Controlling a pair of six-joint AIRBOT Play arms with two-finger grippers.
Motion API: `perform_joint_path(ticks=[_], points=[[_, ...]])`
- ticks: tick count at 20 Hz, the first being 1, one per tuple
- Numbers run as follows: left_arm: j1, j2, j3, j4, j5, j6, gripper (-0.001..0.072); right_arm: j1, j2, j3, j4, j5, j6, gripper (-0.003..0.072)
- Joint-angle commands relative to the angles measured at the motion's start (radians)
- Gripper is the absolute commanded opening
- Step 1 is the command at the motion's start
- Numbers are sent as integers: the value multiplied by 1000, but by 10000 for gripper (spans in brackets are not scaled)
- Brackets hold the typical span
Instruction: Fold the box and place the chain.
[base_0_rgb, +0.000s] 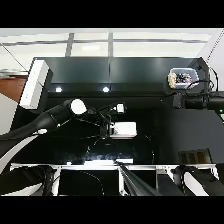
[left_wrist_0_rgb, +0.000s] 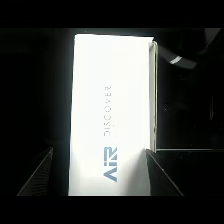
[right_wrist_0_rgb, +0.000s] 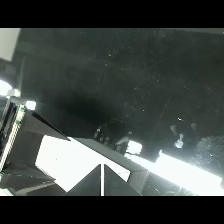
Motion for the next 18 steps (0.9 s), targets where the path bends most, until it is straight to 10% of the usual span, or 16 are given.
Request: perform_joint_path(ticks=[1, 18], points=[[-6, -7, 2, -18, -2, -18, 709, 0, 0, 1, -6, -3, 0, 26], [-33, -44, 4, -3, 11, -18, 709, 0, 0, 1, -6, -3, 16, 26]])
